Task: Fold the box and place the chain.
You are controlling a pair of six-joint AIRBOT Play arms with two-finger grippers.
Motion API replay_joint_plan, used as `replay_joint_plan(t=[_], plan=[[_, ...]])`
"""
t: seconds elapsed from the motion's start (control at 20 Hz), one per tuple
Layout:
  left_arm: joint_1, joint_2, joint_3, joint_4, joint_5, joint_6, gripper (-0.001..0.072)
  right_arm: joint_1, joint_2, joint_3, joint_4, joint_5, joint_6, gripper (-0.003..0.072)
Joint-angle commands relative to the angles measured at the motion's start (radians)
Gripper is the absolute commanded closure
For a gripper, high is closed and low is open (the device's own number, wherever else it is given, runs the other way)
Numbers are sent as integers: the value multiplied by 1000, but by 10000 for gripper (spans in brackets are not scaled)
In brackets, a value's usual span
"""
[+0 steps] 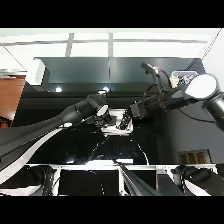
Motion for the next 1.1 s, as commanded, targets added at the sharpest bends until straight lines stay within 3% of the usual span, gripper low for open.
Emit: replay_joint_plan(t=[0.0, 0.2, 0.3, 0.35, 0.4, 0.5, 0.65, 0.9, 1.05], plan=[[0, -1, 0, 0, 0, 0, 681, 0, 0, -120, -1, -119, 10, 674], [0, -1, 0, 1, 6, 0, 682, 13, -7, -183, 46, -272, 32, 674], [0, -1, 0, 0, 7, 0, 681, 13, -26, -183, 47, -277, 37, 665], [0, -1, 0, 1, 7, 0, 682, 13, -29, -183, 47, -275, 37, 558], [0, -1, 0, 1, 7, 0, 682, 12, -29, -183, 42, -273, 36, 527], [0, -1, 0, 0, 8, 0, 682, -26, -20, -177, 27, -227, 36, 484], [0, -1, 0, 0, 8, 0, 682, -172, 40, -151, -97, -66, 37, 483], [0, -1, -1, -1, -3, 3, 681, -371, 182, -158, -532, 88, 144, 482], [2, -2, 2, 3, -10, 55, 681, -380, 206, -177, -518, 82, 142, 482]])
